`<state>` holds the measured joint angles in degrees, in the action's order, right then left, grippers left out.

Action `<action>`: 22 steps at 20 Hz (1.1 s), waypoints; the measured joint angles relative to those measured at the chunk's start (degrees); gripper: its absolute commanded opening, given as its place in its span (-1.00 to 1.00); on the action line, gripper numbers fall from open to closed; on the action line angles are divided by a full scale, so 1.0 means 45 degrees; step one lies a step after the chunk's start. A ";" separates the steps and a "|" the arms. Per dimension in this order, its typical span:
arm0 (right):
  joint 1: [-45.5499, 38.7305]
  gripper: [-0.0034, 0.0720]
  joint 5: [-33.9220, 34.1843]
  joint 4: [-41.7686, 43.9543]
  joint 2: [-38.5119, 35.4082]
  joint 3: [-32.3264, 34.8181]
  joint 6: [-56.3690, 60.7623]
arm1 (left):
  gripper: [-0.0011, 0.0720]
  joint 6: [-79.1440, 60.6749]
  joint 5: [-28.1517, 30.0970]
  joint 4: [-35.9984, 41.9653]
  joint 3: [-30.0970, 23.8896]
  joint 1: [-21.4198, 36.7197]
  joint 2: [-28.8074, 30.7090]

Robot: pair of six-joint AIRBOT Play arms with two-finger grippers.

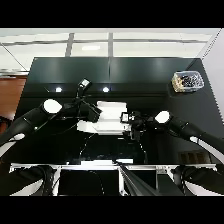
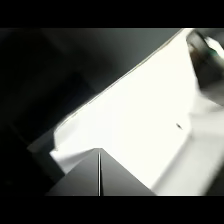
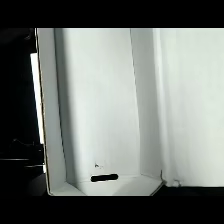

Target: Fold the box and place the chain.

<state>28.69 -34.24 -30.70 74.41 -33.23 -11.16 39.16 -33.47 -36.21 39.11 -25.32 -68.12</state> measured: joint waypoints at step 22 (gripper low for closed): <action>0.0000 -0.31 -0.0010 -0.0005 0.0000 0.0000 0.0010 | -0.56 -0.0185 -0.2618 -0.2715 -0.0151 0.1253 0.2229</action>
<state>28.69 -34.28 -30.72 74.41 -33.23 -11.11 38.33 -45.25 -48.42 38.44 -19.68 -58.08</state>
